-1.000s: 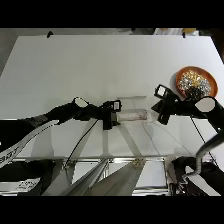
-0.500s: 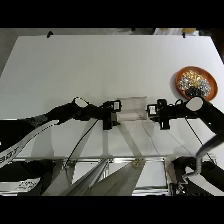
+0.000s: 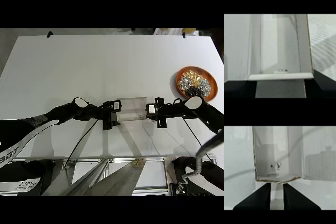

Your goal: Fold the box and place the chain.

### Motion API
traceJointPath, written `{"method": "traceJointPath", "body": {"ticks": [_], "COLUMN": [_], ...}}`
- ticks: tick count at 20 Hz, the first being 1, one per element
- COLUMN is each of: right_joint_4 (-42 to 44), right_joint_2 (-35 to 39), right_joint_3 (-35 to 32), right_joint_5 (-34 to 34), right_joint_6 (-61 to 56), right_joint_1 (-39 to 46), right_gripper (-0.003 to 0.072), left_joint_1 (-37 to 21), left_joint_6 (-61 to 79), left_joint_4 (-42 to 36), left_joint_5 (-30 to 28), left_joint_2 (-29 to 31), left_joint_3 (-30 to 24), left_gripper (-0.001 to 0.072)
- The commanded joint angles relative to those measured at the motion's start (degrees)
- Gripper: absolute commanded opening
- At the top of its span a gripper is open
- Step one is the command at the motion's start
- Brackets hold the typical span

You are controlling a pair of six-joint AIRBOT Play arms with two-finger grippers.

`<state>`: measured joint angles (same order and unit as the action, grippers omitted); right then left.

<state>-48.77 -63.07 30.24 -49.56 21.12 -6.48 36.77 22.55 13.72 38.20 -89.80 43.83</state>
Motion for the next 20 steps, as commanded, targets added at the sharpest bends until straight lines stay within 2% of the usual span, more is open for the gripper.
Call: {"method": "traceJointPath", "body": {"ticks": [1, 7, 9, 10, 15, 19, 20], "right_joint_4": [3.7, 7.5, 8.8, 9.3, 9.4, 8.1, 8.1], "right_joint_2": [0.0, -3.6, -5.5, -6.1, -5.2, 1.6, 3.7], "right_joint_3": [-0.1, -0.5, -0.5, -0.5, -0.5, -0.5, -0.5], "right_joint_5": [0.1, -1.2, -0.1, 0.6, 0.7, -0.3, -1.2], "right_joint_6": [0.4, 0.4, 0.4, 0.4, -2.9, -12.1, -15.5], "right_joint_1": [-0.1, -1.6, -3.5, -3.9, -0.8, 4.9, 6.1], "right_gripper": [0.0145, 0.0162, 0.0281, 0.0302, 0.03, 0.0291, 0.0257], "left_joint_1": [0.0, 0.0, 0.0, 0.0, 0.0, 0.0, 0.0], "left_joint_6": [0.0, 0.0, 0.0, 0.0, 0.0, 0.0, 0.0], "left_joint_4": [0.0, 0.0, 0.0, 0.0, 0.0, 0.0, 0.0], "left_joint_5": [0.0, 0.0, 0.0, 0.0, 0.1, 0.2, 0.2], "left_joint_2": [0.0, 0.0, 0.0, 0.0, 0.0, 0.0, 0.0], "left_joint_3": [0.0, 0.0, 0.0, 0.0, 0.0, 0.0, 0.0], "left_gripper": [0.0208, 0.0208, 0.0208, 0.0208, 0.0208, 0.0208, 0.0208]}}
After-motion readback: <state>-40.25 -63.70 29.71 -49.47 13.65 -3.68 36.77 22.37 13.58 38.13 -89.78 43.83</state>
